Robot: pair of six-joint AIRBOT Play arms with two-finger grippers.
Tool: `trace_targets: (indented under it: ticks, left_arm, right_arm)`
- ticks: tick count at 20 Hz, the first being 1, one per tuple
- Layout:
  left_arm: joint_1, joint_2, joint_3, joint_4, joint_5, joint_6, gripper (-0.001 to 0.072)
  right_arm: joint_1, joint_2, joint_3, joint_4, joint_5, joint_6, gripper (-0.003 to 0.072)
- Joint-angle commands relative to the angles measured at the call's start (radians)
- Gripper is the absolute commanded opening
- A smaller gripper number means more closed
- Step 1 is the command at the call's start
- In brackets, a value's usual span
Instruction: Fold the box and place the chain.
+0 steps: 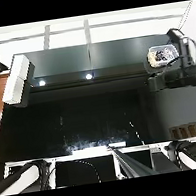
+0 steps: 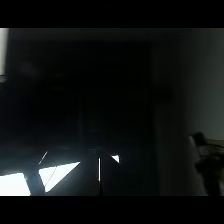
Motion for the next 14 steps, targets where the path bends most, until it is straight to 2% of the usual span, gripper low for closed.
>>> trace_targets:
  ticks: [1,2,4,6,9,14]
  left_arm:
    - [-0.212,0.303,-0.337,0.006,0.225,-0.026,0.0028]
    - [-0.266,0.41,-0.478,0.032,0.327,-0.031,0.0028]
    - [-0.306,0.583,-0.706,0.037,0.465,-0.037,0.003]
    - [-0.293,0.69,-0.824,0.039,0.491,-0.036,0.0031]
    - [-0.272,0.747,-0.855,0.038,0.497,-0.031,0.0032]
    - [-0.272,0.758,-0.855,0.037,0.51,-0.03,0.0032]
  right_arm:
    - [0.201,0.016,-0.133,-0.409,-0.327,0.3,0.0014]
    - [0.208,0.016,-0.196,-0.511,-0.386,0.41,0.0015]
    - [0.164,0.015,-0.281,-0.684,-0.414,0.576,0.0013]
    - [0.082,0.015,-0.296,-0.706,-0.384,0.579,0.0013]
    - [0.03,0.015,-0.296,-0.705,-0.349,0.58,0.0013]
    - [0.031,0.015,-0.296,-0.704,-0.351,0.58,0.0013]
